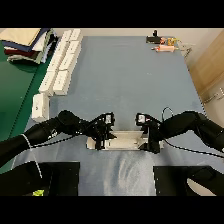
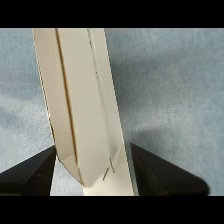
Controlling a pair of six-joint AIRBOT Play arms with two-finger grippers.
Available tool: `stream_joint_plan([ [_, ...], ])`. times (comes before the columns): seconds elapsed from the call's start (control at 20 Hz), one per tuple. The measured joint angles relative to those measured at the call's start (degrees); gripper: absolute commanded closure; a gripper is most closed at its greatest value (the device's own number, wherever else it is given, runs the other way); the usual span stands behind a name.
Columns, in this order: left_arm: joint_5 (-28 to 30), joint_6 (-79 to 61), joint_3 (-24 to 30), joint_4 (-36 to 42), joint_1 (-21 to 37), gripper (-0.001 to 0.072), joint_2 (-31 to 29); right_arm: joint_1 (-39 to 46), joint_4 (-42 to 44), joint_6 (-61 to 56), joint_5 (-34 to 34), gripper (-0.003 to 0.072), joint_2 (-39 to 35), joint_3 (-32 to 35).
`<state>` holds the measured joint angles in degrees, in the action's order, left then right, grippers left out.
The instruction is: Fold the box.
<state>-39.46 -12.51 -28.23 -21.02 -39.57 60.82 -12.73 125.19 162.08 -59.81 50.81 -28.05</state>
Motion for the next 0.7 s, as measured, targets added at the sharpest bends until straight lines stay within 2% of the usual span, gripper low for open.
stream_joint_plan([
  [0.25, 0.0, 0.0, 0.0, 0.0, 0.0, 0.0697, 0.0, 0.2, -0.1, 0.6, -1.2, -0.0024, 0.8, -0.2],
  [0.45, 0.0, 0.0, 0.0, 0.0, 0.0, 0.0696, 0.0, 0.2, 0.4, 1.9, -1.7, 0.0062, 1.9, -0.2],
  [0.7, 0.0, 0.0, 0.0, 0.0, 0.0, 0.0696, 0.0, 0.2, 2.2, 7.5, 0.1, 0.0064, 2.4, 1.7],
])
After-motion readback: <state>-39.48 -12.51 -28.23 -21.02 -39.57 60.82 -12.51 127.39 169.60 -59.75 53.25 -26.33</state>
